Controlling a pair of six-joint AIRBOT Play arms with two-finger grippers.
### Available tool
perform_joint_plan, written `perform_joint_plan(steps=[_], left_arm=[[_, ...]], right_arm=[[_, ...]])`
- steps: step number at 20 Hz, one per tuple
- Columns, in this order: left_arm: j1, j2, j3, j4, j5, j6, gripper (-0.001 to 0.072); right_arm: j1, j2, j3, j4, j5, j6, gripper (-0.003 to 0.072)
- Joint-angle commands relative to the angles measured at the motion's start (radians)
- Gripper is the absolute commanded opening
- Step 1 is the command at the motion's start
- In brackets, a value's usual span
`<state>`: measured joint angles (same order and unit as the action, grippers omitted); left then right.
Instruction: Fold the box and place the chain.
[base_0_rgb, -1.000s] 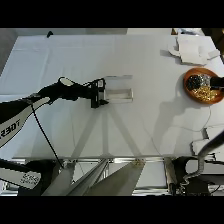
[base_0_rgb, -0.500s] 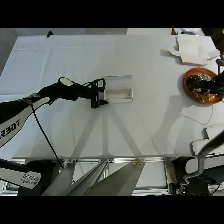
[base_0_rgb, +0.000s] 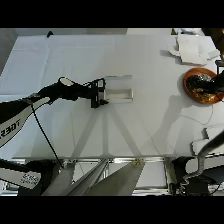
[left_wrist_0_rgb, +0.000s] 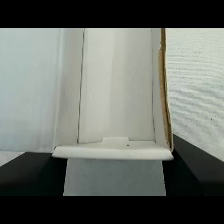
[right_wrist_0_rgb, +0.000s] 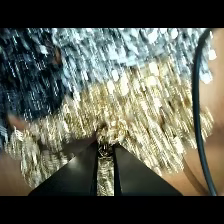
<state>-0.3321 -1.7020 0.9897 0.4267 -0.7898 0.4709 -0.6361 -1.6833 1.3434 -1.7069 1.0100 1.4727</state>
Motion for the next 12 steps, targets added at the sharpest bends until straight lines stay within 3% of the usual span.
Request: perform_joint_plan(steps=[1,5,12], left_arm=[[0.0,0.0,0.0,0.0,0.001,0.0,0.0258],[0.0,0.0,0.0,0.0,0.0,0.0,0.0258],[0.0,0.0,0.0,0.0,0.001,0.0,0.0258]], right_arm=[[0.001,0.077,0.001,0.003,-0.005,-0.043,0.0011],[0.001,0.158,0.001,0.015,0.02,-0.043,0.0011],[0.067,0.261,0.0,0.048,0.241,-0.203,0.0009]])
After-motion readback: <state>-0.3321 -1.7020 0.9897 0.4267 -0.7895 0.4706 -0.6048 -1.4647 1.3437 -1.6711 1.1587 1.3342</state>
